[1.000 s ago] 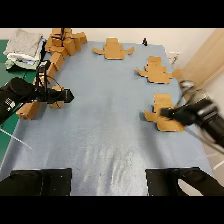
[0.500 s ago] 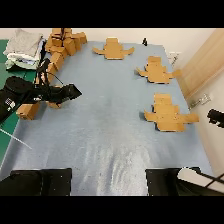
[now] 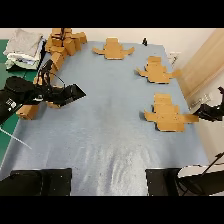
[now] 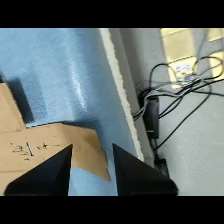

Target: Fold the box.

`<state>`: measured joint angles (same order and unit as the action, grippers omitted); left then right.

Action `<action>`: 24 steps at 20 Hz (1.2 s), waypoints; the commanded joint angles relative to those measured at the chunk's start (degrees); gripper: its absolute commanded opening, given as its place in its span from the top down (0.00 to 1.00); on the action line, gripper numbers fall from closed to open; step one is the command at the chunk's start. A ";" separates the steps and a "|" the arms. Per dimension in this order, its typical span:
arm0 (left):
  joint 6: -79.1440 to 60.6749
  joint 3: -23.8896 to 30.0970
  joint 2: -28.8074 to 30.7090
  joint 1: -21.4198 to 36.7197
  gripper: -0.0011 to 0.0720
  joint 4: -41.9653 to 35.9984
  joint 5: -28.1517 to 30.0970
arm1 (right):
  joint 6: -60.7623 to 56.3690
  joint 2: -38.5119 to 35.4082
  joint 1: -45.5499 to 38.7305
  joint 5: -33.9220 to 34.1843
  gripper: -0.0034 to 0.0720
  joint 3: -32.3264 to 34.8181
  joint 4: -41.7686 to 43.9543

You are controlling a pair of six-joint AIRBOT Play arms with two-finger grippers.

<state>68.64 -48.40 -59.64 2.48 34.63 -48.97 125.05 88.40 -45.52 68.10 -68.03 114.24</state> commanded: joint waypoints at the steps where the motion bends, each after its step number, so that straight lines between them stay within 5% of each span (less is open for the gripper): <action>1: -0.02 0.02 0.00 0.00 0.05 -0.39 -3.54 | 2.01 5.09 1.01 4.61 0.44 -1.77 2.69; 2: -0.02 0.02 -0.02 -0.02 0.05 -0.42 -4.50 | 2.01 5.14 1.64 4.83 0.62 -1.77 3.13; 4: -0.04 0.02 0.00 0.00 0.05 -0.39 -5.73 | 2.10 4.37 3.39 6.99 0.67 -1.77 5.31; 6: -0.04 0.02 0.00 -0.02 0.05 -0.42 -6.45 | 2.05 3.17 5.92 10.08 0.91 -1.77 6.54; 7: -0.07 0.02 -0.02 -0.02 0.05 -0.42 -6.91 | 1.99 2.19 7.39 11.41 0.95 -1.77 7.08; 12: -1.92 0.00 -0.02 0.00 0.05 -0.37 -9.14 | -6.64 -5.16 14.62 12.04 0.95 0.87 15.72; 16: -4.92 0.00 -0.02 0.11 0.05 -0.13 -12.72 | -14.97 -17.38 22.97 0.46 0.95 19.45 18.49; 21: -6.27 0.00 -0.02 0.09 0.05 0.50 -16.55 | -27.52 -35.15 35.12 -5.38 0.95 38.99 13.18; 22: -6.27 0.02 -0.04 0.11 0.05 0.52 -17.51 | -29.29 -36.79 36.09 -3.28 0.91 39.98 11.23; 24: -6.32 0.00 -0.39 0.11 0.05 0.50 -18.80 | -30.21 -37.33 36.85 -0.07 0.64 40.13 9.38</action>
<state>62.96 -48.40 -59.72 2.57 34.96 -65.19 100.22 55.35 -11.75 66.22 -31.88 127.17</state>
